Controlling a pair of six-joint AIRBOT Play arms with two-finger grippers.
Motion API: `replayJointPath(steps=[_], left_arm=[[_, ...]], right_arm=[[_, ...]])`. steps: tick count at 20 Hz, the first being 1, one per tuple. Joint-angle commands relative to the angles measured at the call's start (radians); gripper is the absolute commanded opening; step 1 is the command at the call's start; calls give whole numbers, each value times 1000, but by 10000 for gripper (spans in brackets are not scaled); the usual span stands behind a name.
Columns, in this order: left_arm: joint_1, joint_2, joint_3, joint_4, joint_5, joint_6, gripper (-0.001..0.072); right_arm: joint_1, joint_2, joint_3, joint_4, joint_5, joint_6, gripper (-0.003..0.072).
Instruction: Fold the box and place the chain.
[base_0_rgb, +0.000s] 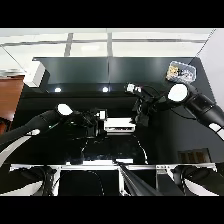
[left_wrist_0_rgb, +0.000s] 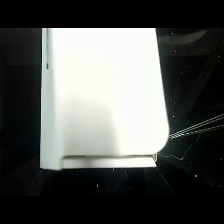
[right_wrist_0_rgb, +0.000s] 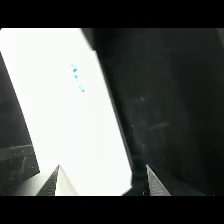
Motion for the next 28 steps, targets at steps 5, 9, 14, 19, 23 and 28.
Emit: replayJointPath(steps=[5,9,14,19,23,28], left_arm=[[-1,-1,1,1,0,1,387],[-1,-1,1,0,0,1,387],[-1,-1,1,0,0,1,387],[-1,-1,1,1,0,1,387],[-1,-1,1,0,0,1,388],[-1,-1,1,0,0,1,387]], right_arm=[[14,-7,-43,98,1,-186,611],[14,-7,-43,98,1,-185,465],[14,11,-30,97,3,-104,647],[7,63,76,95,43,74,664],[-31,38,76,79,-94,97,523],[-8,-88,40,81,13,50,478]])
